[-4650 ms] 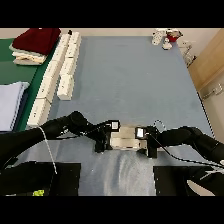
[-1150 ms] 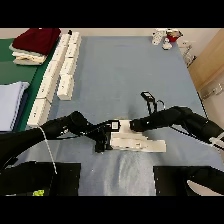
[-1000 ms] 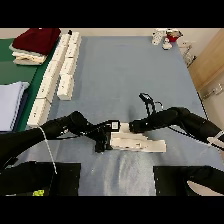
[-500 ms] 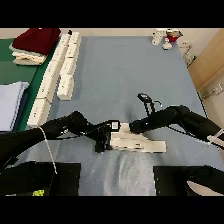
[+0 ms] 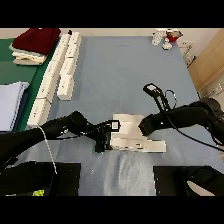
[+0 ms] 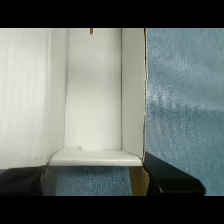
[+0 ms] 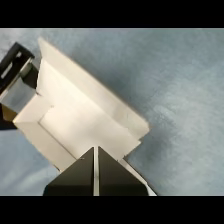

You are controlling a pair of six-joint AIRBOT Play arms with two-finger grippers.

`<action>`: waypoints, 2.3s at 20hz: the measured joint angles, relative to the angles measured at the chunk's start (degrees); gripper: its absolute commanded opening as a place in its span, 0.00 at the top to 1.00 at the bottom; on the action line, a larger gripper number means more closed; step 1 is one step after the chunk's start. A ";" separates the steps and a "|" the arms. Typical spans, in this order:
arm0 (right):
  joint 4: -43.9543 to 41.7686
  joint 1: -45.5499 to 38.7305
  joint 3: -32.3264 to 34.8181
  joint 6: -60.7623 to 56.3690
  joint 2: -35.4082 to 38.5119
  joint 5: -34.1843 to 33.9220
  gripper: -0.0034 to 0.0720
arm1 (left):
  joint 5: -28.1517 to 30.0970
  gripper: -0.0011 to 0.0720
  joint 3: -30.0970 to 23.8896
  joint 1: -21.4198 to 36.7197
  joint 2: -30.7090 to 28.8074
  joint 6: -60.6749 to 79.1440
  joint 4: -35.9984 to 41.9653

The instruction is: Fold the box.

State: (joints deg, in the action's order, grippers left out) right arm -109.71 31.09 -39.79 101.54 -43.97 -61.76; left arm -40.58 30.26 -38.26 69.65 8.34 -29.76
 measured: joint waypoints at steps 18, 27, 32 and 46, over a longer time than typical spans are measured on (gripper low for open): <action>4.48 0.07 16.98 40.26 5.75 6.93 0.28 | 0.00 0.50 0.00 0.00 0.00 -0.02 0.00; -2.62 0.00 17.29 45.13 5.03 10.14 0.75 | -0.02 0.50 0.00 0.00 0.00 -0.02 0.00; -6.01 0.00 17.29 47.76 4.39 11.61 0.71 | -0.02 0.50 0.00 0.00 0.00 -0.02 0.00; -9.01 0.02 17.27 51.23 2.58 12.92 0.22 | -0.02 0.50 0.00 0.00 0.00 -0.02 0.02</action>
State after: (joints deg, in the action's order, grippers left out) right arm -118.72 31.11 -22.52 152.77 -41.39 -48.84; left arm -40.60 30.26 -38.26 69.65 8.32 -29.74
